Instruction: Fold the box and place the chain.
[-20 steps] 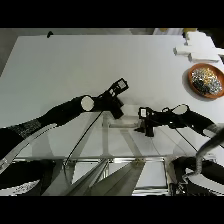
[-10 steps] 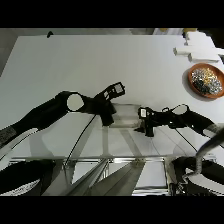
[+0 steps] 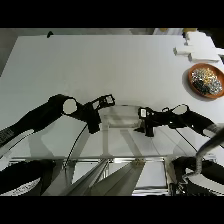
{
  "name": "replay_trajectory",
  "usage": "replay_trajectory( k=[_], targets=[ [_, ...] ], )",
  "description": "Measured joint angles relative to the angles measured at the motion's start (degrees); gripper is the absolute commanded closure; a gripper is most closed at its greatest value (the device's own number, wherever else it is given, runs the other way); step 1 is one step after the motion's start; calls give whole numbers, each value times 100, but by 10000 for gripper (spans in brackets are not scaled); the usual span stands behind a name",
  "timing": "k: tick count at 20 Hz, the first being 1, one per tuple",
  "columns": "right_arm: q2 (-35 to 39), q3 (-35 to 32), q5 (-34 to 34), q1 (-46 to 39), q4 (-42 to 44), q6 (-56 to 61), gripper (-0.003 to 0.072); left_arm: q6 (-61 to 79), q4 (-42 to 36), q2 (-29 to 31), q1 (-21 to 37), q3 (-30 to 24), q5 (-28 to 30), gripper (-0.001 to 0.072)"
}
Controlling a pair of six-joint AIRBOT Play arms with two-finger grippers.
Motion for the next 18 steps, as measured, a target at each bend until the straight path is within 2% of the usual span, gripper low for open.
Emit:
replay_trajectory(
  k=[2, 4, 5, 11, 16, 17, 18],
  targets=[
    [0, 0, 0, 0, 0, 0, 360, 540, 24, 2, 83, -90, 42, 431],
    [0, 0, 0, 0, 0, 0, 360, 1202, -17, 2, 131, -170, 175, 327],
    [0, 0, 0, 0, 0, 0, 360, 1504, -63, 2, 144, -203, 299, 316],
    [0, 0, 0, 0, 0, 2, 360, 2959, -719, -74, 164, -306, 872, 316],
    [0, 0, 2, 0, 0, 2, 360, 3392, -1016, -304, 70, -317, 1036, 320],
    [-2, 0, 2, 0, 0, 0, 360, 3412, -1051, -330, 46, -317, 1047, 341],
    [0, 0, 2, 0, 0, 0, 360, 3438, -1069, -350, 26, -317, 1049, 405]
  ],
)
